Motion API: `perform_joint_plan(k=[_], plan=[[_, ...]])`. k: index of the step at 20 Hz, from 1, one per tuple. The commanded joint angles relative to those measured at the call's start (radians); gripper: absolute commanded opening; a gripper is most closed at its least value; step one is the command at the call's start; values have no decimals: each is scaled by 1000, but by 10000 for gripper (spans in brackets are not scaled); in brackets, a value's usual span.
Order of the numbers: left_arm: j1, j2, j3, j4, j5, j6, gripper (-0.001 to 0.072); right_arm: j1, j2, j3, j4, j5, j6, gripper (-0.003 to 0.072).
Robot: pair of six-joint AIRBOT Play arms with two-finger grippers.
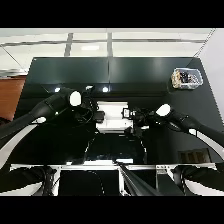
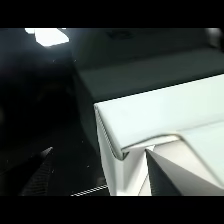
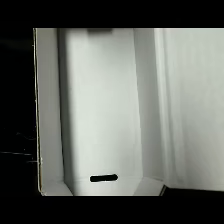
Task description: Fold the box and place the chain.
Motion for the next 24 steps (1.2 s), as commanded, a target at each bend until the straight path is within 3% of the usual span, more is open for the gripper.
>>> perform_joint_plan(k=[1, 6, 13, 15, 16, 18, 22, 23, 24], plan=[[-71, -5, 30, 143, -56, -186, 618, 0, 0, 0, 0, 0, 0, 474], [-155, -16, 31, 190, -58, -366, 618, 0, 0, 0, 0, 0, 0, 474], [-163, -76, 109, 167, -57, -373, 610, 0, 0, 0, 0, 0, 0, 473], [-163, -85, 112, 160, -57, -368, 477, 0, 0, 0, 0, 0, 0, 474], [-164, -86, 112, 160, -57, -367, 469, 0, 0, 0, 0, 0, 0, 474], [-164, -86, 112, 161, -57, -364, 345, 0, 0, 0, 0, 0, 0, 474], [-164, -86, 112, 164, -57, -365, 192, 0, 0, 0, 0, 0, 0, 474], [-164, -86, 112, 164, -57, -365, 84, 0, 0, 0, 0, 0, 0, 474], [-164, -87, 112, 164, -57, -365, 46, 0, 0, 0, 0, 0, 0, 474]])
